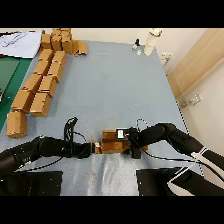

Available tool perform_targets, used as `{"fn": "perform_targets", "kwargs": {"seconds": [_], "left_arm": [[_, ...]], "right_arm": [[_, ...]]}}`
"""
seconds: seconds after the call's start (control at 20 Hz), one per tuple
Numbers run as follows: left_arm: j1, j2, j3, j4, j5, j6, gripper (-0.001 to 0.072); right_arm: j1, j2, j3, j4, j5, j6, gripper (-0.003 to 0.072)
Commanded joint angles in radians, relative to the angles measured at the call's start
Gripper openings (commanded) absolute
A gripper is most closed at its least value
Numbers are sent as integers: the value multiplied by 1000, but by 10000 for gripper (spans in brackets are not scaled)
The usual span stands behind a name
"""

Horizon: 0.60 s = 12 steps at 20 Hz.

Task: Fold the box.

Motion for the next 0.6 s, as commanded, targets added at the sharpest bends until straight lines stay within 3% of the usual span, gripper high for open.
{"fn": "perform_targets", "kwargs": {"seconds": [0.0,0.15,0.4,0.55], "left_arm": [[-22,-2,24,-76,33,47,9],[-22,-3,63,-19,30,-11,5],[-22,-12,114,253,-11,-270,5],[-29,-12,163,460,-109,-435,4]], "right_arm": [[-1,0,0,0,0,0,515],[-1,0,0,1,0,0,515],[-1,0,0,1,0,0,515],[-1,0,0,0,0,0,515]]}}
